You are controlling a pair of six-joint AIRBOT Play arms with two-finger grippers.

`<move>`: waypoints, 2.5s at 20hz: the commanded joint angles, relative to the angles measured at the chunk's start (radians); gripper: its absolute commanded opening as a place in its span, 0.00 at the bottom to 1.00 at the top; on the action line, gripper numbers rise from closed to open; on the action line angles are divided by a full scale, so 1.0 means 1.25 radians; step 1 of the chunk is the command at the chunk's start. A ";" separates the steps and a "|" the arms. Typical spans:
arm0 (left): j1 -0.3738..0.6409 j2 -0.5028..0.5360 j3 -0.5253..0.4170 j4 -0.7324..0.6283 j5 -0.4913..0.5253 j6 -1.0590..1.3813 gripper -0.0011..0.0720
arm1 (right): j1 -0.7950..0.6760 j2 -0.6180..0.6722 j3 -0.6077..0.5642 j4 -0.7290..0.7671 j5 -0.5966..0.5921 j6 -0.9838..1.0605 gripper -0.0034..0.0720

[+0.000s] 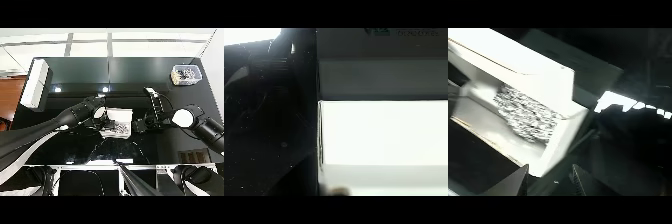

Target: Fold the box and place the chain.

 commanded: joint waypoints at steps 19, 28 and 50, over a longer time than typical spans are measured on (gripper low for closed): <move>0.135 0.424 -0.100 0.320 -0.266 0.158 0.61 | -0.004 0.001 -0.001 -0.058 -0.052 0.000 0.47; 0.475 0.483 -0.469 -0.464 -0.005 0.990 0.63 | -0.004 0.001 -0.001 -0.050 -0.051 0.033 0.47; 0.367 0.256 -0.395 -0.647 0.233 1.903 0.99 | -0.004 0.001 -0.001 -0.049 -0.031 0.075 0.47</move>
